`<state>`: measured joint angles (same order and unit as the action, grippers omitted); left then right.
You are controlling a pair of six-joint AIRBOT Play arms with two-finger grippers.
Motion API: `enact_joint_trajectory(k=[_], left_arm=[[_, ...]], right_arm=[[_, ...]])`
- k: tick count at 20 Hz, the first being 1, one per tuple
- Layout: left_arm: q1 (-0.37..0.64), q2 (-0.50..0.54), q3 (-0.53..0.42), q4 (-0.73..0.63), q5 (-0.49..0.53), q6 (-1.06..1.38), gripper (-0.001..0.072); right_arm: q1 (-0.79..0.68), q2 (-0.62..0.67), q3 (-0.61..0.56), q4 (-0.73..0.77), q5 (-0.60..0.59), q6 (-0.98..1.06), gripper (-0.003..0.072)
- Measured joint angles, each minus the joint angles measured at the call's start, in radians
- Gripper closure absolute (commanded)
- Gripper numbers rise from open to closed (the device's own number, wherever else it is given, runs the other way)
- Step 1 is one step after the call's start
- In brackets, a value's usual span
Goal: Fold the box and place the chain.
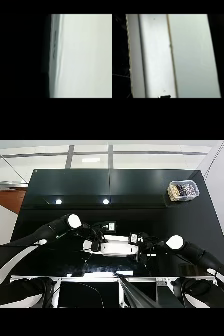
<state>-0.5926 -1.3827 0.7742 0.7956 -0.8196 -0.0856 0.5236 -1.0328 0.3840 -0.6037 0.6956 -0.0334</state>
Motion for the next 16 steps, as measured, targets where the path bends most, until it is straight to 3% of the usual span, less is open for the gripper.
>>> enact_joint_trajectory(k=[16], left_arm=[[0.0, 0.0, 0.0, 0.0, 0.002, -0.001, 0.0675]], right_arm=[[0.0, -0.051, -0.002, -0.043, -0.021, -0.052, -0.0017]])
